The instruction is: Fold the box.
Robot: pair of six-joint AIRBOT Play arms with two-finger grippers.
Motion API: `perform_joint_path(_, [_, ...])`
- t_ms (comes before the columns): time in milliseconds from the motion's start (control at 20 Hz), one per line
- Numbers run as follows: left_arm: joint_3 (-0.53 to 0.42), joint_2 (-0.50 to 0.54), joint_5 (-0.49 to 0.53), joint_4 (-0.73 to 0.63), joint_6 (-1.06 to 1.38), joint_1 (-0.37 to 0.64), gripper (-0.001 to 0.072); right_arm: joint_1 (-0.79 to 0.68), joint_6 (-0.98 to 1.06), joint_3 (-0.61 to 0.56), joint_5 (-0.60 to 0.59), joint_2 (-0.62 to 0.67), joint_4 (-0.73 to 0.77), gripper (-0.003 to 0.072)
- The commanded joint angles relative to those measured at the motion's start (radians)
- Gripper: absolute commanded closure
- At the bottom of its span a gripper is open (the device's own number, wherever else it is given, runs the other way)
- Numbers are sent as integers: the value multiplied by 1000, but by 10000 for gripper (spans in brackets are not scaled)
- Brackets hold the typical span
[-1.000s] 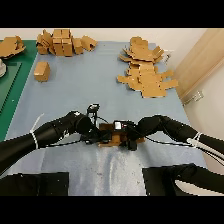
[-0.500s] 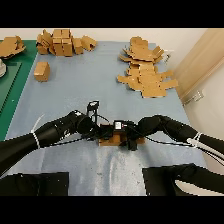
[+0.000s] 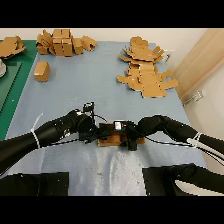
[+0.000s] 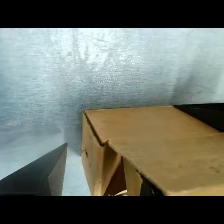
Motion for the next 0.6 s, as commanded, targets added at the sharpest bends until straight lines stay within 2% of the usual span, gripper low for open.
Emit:
perform_joint_path(0, [26,-1,-63,54,-67,0,185,1,0,0,2,-1,0,183])
perform_joint_path(150, [43,-11,-73,54,-69,-3,185,1,0,0,2,-1,0,183])
perform_joint_path(450, [162,-137,-197,118,-68,-63,185,1,0,0,1,-1,0,183])
perform_joint_path(550, [180,-150,-206,125,-64,-68,184,1,0,0,1,-1,0,183])
